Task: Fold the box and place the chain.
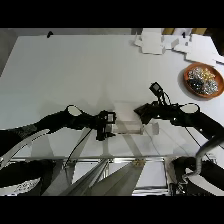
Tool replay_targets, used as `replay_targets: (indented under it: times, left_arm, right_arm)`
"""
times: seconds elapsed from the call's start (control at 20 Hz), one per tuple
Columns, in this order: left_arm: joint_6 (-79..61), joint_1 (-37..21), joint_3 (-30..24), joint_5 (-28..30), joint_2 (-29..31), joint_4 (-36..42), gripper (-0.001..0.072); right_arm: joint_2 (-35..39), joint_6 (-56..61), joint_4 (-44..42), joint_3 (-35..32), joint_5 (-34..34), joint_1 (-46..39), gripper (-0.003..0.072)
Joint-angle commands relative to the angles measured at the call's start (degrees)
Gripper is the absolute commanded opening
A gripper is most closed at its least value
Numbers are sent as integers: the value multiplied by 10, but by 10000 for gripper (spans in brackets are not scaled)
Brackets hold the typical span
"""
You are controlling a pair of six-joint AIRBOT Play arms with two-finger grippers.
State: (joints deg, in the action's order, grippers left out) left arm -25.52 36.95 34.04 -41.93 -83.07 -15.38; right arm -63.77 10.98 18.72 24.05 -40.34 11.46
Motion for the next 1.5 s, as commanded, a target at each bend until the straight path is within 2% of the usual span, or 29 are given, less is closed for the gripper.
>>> replay_targets:
  times: [0.0,0.1,0.3,0.35,0.45,0.6,0.75,0.85,1.2,1.45]
  left_arm:
    - [0,-1,0,-1,0,-1,207]
    - [0,-1,0,-1,0,-1,207]
    - [0,-1,0,-1,0,-1,207]
    - [0,-1,0,-1,0,-1,207]
    - [0,-1,0,-1,0,-1,207]
    - [0,-1,0,-2,0,-1,207]
    - [0,-1,0,-2,0,-1,207]
    - [0,-1,0,-3,0,-1,207]
    - [0,-1,0,-3,0,-1,207]
    - [0,-1,0,-3,0,-1,207]
  right_arm:
    - [-12,25,20,3,-17,-11,22]
    - [-12,24,20,13,-52,-13,93]
    - [19,21,64,45,-150,-42,101]
    - [42,16,88,45,-163,-54,97]
    - [90,-34,169,45,-208,-78,36]
    - [144,-155,297,41,-253,-87,36]
    - [149,-224,335,16,-246,-87,44]
    - [150,-272,313,-12,-218,-83,138]
    - [130,-299,300,-33,-110,3,138]
    - [106,-292,254,-33,-113,6,139]
